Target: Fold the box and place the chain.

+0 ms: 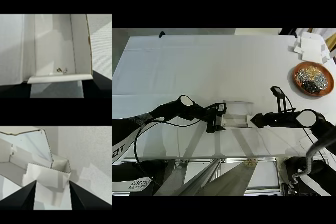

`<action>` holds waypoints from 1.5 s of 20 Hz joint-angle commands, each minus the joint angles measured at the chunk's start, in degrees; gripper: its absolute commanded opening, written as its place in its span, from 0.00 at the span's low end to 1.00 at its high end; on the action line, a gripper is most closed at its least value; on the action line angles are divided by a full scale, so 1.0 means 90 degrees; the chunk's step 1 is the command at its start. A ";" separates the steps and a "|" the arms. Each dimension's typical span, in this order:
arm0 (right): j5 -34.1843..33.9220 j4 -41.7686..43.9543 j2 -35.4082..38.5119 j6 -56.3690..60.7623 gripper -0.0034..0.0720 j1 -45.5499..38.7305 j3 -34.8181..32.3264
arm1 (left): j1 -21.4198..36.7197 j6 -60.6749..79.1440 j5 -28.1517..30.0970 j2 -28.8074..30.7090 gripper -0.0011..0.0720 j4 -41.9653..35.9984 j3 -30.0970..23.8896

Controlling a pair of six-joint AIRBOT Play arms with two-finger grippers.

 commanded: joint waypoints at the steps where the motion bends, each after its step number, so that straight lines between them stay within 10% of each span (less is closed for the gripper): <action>1: 0.0036 -0.0134 -0.0005 0.0126 0.66 0.0087 0.0036 | 0.0007 0.0000 0.0002 0.0005 0.45 0.0000 -0.0002; 30: 0.1783 -0.3551 -0.2905 0.4456 0.56 0.2616 0.2730 | 0.0007 0.0002 0.0002 0.0005 0.45 0.0002 -0.0002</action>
